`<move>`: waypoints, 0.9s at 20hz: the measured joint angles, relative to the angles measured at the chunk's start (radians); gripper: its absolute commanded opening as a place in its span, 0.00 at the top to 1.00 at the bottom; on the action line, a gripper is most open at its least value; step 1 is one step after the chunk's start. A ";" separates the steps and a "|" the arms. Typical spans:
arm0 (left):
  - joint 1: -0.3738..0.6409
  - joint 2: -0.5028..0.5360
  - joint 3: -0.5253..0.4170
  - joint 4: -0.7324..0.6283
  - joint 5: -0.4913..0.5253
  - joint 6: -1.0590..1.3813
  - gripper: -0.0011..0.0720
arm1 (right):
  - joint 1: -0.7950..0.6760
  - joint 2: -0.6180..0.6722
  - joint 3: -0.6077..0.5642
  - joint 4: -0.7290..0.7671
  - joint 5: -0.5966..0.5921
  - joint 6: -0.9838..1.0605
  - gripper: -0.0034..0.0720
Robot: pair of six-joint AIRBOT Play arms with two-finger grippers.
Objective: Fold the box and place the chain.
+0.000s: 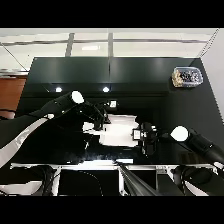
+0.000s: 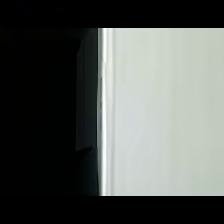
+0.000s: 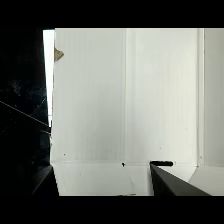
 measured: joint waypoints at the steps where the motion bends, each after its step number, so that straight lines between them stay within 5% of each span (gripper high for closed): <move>1: 0.000 0.000 0.000 0.000 0.000 0.000 0.95 | 0.000 -0.005 0.002 -0.003 0.006 0.000 0.07; 18: 0.000 0.000 0.000 0.000 -0.012 0.000 0.95 | 0.002 -0.017 0.023 0.078 -0.077 0.032 0.07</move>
